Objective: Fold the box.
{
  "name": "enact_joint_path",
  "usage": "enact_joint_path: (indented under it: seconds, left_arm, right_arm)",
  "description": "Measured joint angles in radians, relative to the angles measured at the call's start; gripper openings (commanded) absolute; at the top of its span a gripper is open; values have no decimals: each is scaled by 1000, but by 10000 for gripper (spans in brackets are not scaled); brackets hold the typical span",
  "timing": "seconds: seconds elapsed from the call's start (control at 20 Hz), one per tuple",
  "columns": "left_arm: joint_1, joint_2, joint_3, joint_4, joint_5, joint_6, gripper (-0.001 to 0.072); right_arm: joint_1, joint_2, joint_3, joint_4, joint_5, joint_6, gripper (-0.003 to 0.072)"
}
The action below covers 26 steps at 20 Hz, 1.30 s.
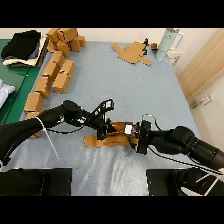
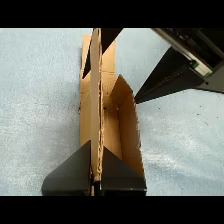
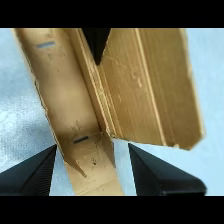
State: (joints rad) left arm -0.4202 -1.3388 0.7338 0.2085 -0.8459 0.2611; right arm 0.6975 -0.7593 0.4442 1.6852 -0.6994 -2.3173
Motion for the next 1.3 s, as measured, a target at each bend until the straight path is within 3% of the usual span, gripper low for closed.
enact_joint_path:
  seconds: [0.2,0.4,0.75,1.3]
  left_arm:
    - [0,0,0,0,0,0,13]
    - [0,0,0,0,0,0,13]
    - [0,0,0,1,0,0,13]
    - [0,0,0,0,0,0,13]
  right_arm:
    - [-160,-70,3,294,-42,-344,720]
    - [-213,-162,6,431,-72,-529,720]
    - [-230,-251,8,509,-85,-635,720]
    - [-232,-240,9,515,-93,-637,720]
